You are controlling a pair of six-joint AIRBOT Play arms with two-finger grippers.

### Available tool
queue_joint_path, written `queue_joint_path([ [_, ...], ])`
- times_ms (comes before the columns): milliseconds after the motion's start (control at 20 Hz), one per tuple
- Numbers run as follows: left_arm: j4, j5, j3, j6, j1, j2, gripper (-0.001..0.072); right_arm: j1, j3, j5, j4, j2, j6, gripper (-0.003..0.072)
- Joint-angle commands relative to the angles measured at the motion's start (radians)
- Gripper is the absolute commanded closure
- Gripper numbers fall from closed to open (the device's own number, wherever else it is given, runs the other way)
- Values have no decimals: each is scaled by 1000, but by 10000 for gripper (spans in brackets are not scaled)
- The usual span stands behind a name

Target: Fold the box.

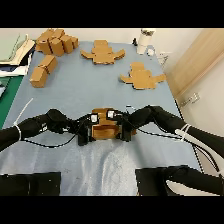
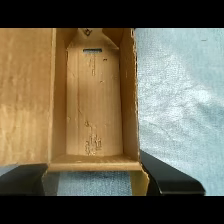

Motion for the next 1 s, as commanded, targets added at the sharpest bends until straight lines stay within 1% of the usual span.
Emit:
queue_joint_path([
  [0, 0, 0, 0, 1, 0, -1, 247, -21, 1, -110, -132, 83, 233, -28],
  [100, 0, 0, 0, 1, 0, -1, 247, -21, 1, -175, -122, 136, 323, -24],
  [200, 0, 0, 0, 1, 0, -1, 247, -21, 0, -208, -68, 176, 452, -24],
  [250, 0, 0, 0, 1, 0, -1, 247, -21, 0, -235, -11, 188, 555, -23],
  [300, 0, 0, 0, 1, 0, -1, 248, -20, -3, -248, 81, 194, 650, -23],
  [350, 0, 0, 0, 1, 0, -1, 247, -18, -3, -251, 161, 194, 690, -23],
  [400, 0, 0, 0, 1, 0, -1, 247, -17, -3, -252, 209, 194, 733, -23],
  [550, 0, 0, 0, 1, 0, -1, 247, -3, -2, -245, 216, 193, 902, -23],
  [750, 0, 0, 0, 1, 0, -1, 247, -3, -1, -120, 223, 192, 1169, -19],
  [950, 0, 0, 0, 1, 0, -1, 247, -3, -1, -15, 222, 192, 1238, -13],
])
